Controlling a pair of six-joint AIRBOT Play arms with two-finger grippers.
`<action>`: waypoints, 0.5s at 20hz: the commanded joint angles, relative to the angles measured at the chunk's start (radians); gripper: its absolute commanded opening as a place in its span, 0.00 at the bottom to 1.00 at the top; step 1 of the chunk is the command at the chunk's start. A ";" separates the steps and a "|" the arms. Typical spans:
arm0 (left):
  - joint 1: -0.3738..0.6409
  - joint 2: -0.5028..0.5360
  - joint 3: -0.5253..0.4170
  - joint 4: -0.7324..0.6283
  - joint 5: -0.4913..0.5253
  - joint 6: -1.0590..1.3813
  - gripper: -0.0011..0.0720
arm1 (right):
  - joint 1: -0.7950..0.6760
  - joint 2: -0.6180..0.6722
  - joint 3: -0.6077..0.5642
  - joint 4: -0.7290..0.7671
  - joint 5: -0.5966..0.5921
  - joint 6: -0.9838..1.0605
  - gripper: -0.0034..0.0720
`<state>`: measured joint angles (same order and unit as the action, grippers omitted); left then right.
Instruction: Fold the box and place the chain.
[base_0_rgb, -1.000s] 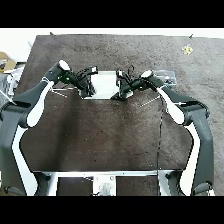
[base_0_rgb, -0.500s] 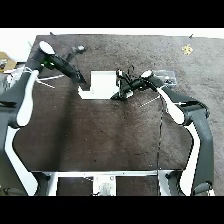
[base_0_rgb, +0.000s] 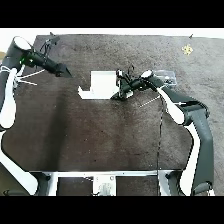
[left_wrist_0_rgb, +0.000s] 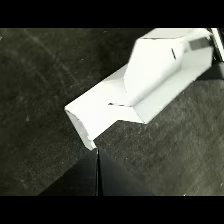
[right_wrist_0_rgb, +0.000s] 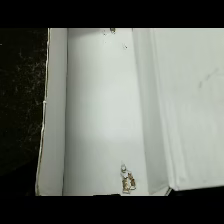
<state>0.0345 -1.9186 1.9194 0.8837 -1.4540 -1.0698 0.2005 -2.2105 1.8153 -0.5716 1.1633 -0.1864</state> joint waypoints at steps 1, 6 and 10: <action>0.010 0.003 -0.131 -0.005 0.113 -0.112 0.03 | 0.000 0.000 0.000 0.000 0.000 0.000 0.47; 0.010 0.003 -0.289 -0.077 0.201 -0.126 0.03 | 0.000 0.000 0.000 0.000 0.000 0.000 0.47; 0.010 -0.014 -0.384 -0.149 0.247 -0.116 0.03 | 0.000 0.000 0.000 0.000 0.000 0.000 0.47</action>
<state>0.0441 -1.9213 1.6043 0.7914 -1.2522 -1.1870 0.2005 -2.2105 1.8153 -0.5720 1.1633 -0.1864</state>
